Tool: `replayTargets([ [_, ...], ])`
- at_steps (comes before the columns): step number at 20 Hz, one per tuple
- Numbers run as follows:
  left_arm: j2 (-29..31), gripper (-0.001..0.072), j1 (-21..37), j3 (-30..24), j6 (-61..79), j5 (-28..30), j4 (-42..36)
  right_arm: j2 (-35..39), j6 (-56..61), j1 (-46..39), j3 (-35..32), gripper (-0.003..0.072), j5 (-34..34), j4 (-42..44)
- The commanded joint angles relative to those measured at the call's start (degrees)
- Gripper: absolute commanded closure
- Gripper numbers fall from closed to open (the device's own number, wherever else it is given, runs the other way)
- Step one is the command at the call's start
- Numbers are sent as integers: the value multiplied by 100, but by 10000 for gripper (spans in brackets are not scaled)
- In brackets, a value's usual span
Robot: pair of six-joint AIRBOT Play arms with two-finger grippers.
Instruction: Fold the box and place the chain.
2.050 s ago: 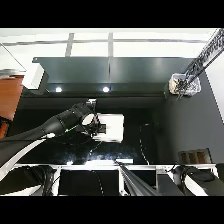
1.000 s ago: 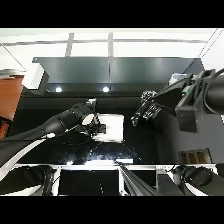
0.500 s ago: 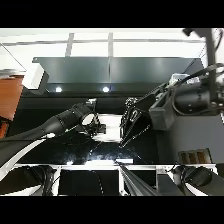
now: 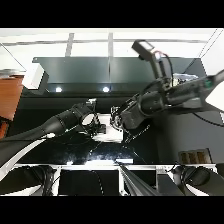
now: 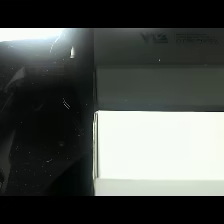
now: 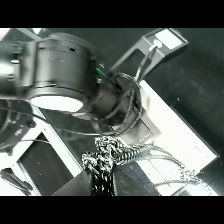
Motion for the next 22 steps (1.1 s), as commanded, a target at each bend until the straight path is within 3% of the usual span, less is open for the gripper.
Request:
replayTargets([
  [1, -2, 676, -2, -2, 0, 2, 0, -225, 7, 59, -188, 664, -131, -168],
  [8, -2, 675, -2, -2, 0, 2, 0, -424, 4, 79, -1014, 662, -706, -151],
  [17, -2, 676, -2, -2, 0, 7, 0, -448, 2, 90, -1187, 647, -852, -50],
  [19, -2, 676, -2, -2, 0, 7, 0, -448, 4, 87, -1187, 250, -796, -57],
  [20, -2, 676, -2, -2, 0, 7, 0, -448, 4, 76, -1187, 177, -723, -109],
  [22, -2, 675, 0, -2, 0, 7, 0, -431, 4, -52, -1182, 178, -291, -356],
])
